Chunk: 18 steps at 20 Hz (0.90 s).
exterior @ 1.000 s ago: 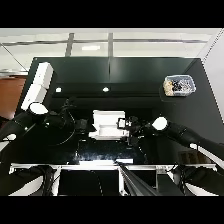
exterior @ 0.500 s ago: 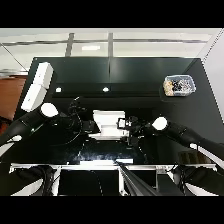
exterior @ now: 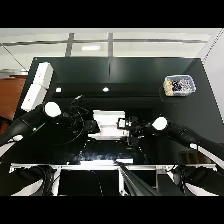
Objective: Fold the box and place the chain.
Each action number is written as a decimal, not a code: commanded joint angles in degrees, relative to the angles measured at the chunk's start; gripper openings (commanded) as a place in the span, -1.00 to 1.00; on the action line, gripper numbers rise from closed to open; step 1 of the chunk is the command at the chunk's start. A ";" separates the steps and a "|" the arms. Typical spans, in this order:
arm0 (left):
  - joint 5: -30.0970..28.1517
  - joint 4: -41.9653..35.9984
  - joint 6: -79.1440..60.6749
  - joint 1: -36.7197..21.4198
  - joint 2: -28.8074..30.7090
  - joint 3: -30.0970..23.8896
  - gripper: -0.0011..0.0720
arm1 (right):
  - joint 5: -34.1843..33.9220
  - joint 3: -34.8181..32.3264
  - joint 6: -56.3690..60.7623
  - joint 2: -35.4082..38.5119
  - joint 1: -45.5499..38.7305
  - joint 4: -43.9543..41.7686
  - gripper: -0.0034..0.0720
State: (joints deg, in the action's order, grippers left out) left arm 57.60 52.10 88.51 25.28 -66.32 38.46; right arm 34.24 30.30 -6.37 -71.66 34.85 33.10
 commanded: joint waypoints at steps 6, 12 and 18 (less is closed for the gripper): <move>1.68 -5.77 -7.80 -0.92 0.04 0.17 0.97 | 0.00 0.00 0.00 -0.02 0.04 0.02 0.22; 6.62 -9.55 -12.15 -6.56 0.04 0.17 0.97 | 0.02 0.00 0.00 -0.02 0.04 0.02 0.22; 10.54 -8.59 -16.26 -10.67 1.86 0.17 0.97 | 0.02 0.00 0.00 -0.02 0.04 0.00 0.22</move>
